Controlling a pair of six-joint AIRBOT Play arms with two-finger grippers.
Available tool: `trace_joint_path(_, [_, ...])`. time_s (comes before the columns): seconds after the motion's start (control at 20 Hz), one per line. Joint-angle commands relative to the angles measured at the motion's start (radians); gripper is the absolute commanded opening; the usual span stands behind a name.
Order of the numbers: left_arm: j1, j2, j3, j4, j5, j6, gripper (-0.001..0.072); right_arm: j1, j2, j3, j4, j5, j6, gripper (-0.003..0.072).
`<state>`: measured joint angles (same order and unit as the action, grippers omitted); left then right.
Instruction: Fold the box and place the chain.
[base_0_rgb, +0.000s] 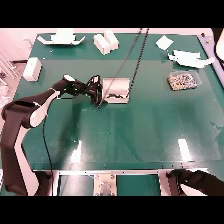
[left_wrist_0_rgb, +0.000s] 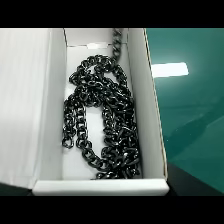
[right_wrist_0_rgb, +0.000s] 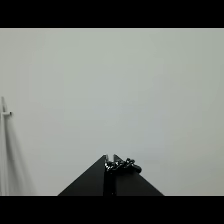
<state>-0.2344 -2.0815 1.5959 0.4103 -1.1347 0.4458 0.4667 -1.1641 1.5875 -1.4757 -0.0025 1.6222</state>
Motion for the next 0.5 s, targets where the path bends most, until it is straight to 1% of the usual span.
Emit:
trace_joint_path(0.0, [0.0,0.0,0.001,0.0,0.0,0.0,0.0391,0.018,-0.026,0.007,0.003,-0.055,0.001,0.0012])
trace_joint_path(0.45, [0.0,0.0,0.001,0.0,0.0,0.0,0.0391,0.018,-0.054,0.026,0.003,-0.058,0.001,0.0012])
